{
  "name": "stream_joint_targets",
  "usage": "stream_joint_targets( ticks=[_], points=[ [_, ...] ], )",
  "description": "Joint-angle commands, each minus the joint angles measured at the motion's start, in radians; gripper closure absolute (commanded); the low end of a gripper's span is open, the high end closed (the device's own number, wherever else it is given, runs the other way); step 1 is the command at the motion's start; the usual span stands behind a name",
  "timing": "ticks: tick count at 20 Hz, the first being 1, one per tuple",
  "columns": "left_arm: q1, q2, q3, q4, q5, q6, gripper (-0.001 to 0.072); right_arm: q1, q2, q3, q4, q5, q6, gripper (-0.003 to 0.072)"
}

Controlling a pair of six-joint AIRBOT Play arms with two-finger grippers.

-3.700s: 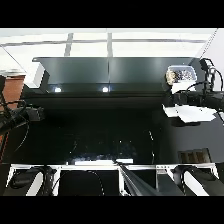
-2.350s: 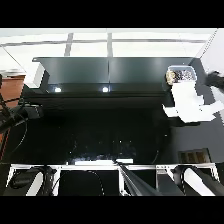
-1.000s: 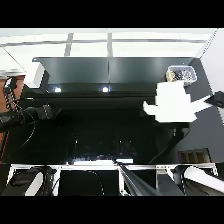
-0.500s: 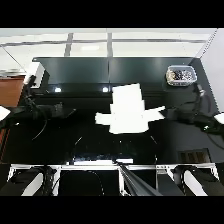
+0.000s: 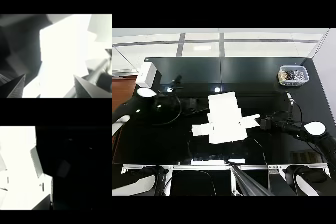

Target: Fold the box and place the chain.

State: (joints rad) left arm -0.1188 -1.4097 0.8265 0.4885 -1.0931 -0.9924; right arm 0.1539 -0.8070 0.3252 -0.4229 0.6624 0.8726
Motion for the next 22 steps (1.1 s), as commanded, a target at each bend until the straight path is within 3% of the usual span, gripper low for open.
stream_joint_targets(
  ticks=[1,5,8,10,12,14,17,19,22],
  points=[
    [-0.014,-0.185,0.114,-0.045,-0.132,0.039,0.002,0.023,0.002,-0.004,0.004,-0.018,0.01,0.0666],
    [-0.08,-0.284,0.205,-0.042,-0.194,0.036,0.0032,0.023,0.002,-0.003,0.004,-0.014,0.01,0.0666],
    [-0.133,-0.341,0.294,0.013,-0.245,0.045,0.0239,0.023,0.002,-0.004,0.004,-0.011,0.01,0.0666],
    [-0.148,-0.378,0.356,0.037,-0.364,0.106,0.0279,0.023,0.002,-0.004,0.003,-0.011,0.01,0.0666],
    [-0.151,-0.409,0.409,0.108,-0.454,0.13,0.0378,0.023,0.002,-0.004,0.003,-0.008,0.01,0.0666],
    [-0.155,-0.426,0.441,0.164,-0.475,0.134,0.0428,0.023,0.002,-0.004,0.003,-0.008,0.01,0.0666],
    [-0.174,-0.426,0.462,0.242,-0.473,0.156,0.0447,0.023,0.002,-0.004,0.003,-0.007,0.01,0.0666],
    [-0.18,-0.426,0.476,0.251,-0.459,0.182,0.0631,0.023,0.002,-0.004,0.003,0.0,0.01,0.0666],
    [-0.178,-0.426,0.495,0.234,-0.461,0.214,0.0679,0.023,0.002,-0.003,0.003,-0.007,0.01,0.0659]
  ],
)
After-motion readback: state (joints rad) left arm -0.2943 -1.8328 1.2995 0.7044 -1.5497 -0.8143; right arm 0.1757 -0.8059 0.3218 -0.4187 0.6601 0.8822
